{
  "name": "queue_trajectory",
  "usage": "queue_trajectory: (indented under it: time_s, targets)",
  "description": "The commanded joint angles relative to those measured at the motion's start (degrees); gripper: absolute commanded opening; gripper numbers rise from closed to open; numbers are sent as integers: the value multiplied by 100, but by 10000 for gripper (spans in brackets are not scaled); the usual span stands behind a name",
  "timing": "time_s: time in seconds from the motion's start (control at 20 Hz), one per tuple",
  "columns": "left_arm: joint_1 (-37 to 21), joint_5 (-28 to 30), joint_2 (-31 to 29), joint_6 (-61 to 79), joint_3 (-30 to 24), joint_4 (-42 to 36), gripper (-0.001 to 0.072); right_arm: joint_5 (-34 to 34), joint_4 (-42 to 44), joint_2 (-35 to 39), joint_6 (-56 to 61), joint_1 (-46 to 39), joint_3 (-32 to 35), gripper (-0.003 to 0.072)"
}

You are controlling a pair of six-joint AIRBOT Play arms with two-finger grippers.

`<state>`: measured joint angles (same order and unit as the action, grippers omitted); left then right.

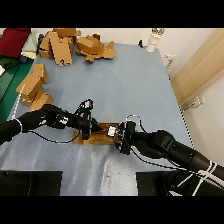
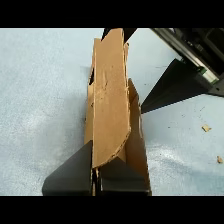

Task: Fold the box.

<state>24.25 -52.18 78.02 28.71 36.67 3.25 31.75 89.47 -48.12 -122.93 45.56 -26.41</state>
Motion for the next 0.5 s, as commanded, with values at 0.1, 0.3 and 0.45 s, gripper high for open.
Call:
queue_trajectory:
  time_s: [0.1,0.3,0.45]
  targets:
    - [-4,17,-4,-2,4,-4,13,90,2031,-157,-1729,-706,0,720]
    - [-4,17,-4,-2,4,-4,13,706,3287,-236,-3158,-1329,0,720]
    - [-4,17,-4,0,4,-4,13,817,3703,-457,-3869,-1615,-2,720]
